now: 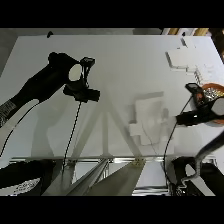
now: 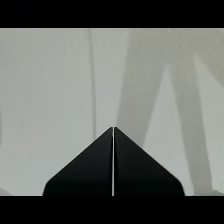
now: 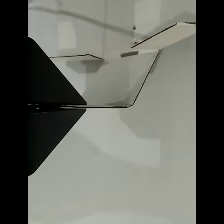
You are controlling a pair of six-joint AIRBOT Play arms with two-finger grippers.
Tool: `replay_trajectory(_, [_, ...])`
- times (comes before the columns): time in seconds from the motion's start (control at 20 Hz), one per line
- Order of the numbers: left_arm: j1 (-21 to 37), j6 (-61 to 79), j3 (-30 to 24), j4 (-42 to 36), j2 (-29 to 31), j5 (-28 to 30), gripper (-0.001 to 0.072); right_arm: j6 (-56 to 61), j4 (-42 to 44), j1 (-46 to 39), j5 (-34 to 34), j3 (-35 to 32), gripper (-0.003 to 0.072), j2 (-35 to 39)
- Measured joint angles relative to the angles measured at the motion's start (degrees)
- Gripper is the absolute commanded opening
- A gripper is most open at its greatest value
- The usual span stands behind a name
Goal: Fold the box and place the chain.
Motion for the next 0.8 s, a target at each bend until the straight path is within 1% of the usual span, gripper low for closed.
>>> replay_trajectory(0.2, [0.0, 0.0, 0.0, 0.0, 0.0, 4.81, 0.0009, 5.35, 3.58, 11.26, -3.85, -2.69, 0.0017, 3.17])
replay_trajectory(0.35, [0.07, 1.36, 0.0, 0.22, -0.07, 9.03, 0.0011, 8.83, 4.26, 16.72, -7.43, -3.43, 0.0017, 3.91])
replay_trajectory(0.4, [0.15, 2.67, 0.0, 0.26, -0.09, 10.03, 0.0049, 9.7, 4.26, 17.73, -8.26, -3.56, 0.0017, 4.04])
replay_trajectory(0.45, [0.24, 4.48, 0.0, 0.28, -0.13, 10.71, 0.0109, 10.38, 4.24, 18.51, -8.81, -3.67, 0.0017, 4.13])
replay_trajectory(0.55, [0.68, 8.68, -0.11, -0.79, -0.13, 10.84, 0.0129, 11.34, 3.98, 19.47, -9.33, -3.74, 0.0017, 4.24])
replay_trajectory(0.6, [1.07, 11.23, -0.22, -2.49, -0.13, 10.8, 0.0182, 11.58, 3.87, 19.76, -9.46, -3.8, 0.0017, 4.26])
replay_trajectory(0.7, [2.32, 17.92, -0.9, -9.05, -0.13, 10.82, 0.0281, 11.98, 3.76, 20.13, -9.77, -3.82, 0.0017, 4.33])
replay_trajectory(0.75, [3.13, 22.18, -1.73, -13.86, -0.13, 10.84, 0.0356, 12.13, 3.69, 20.24, -9.81, -3.85, 0.0017, 4.33])
replay_trajectory(0.8, [3.87, 26.12, -2.84, -18.51, -0.13, 10.88, 0.0395, 12.2, 3.61, 20.35, -9.86, -3.82, 0.0017, 4.33])
